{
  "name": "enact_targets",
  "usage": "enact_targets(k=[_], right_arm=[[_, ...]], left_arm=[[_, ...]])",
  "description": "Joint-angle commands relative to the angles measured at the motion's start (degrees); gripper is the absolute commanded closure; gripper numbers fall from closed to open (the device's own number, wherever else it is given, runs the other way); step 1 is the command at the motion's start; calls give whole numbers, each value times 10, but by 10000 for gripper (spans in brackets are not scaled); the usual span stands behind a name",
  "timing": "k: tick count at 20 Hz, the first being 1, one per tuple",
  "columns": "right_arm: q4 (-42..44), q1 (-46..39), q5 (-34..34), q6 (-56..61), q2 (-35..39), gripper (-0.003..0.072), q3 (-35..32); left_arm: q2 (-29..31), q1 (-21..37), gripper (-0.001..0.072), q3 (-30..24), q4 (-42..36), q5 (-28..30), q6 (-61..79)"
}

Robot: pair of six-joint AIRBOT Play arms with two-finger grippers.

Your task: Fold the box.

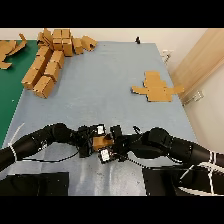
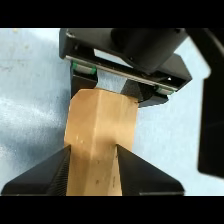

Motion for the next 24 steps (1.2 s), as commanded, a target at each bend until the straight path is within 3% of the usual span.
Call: enact_targets(k=[1, 6, 8, 11, 14, 24], right_arm=[[-71, 6, 9, 50, 0, 250, 0], [-79, 6, 12, 54, -1, 275, 0], [-79, 6, 12, 54, 0, 333, 0], [-78, 6, 11, 54, 0, 338, 0], [-77, 6, 10, 55, 2, 395, 0], [-68, 6, 5, 75, 25, 396, 15]], left_arm=[[0, 0, 179, 0, 0, 0, 0], [0, 0, 179, 0, 0, 0, 0], [0, 0, 179, 0, 0, 0, 0], [0, 0, 179, 0, 0, 0, 0], [0, 0, 179, 0, 0, 0, 0], [0, 0, 179, 0, 0, 0, 0]])
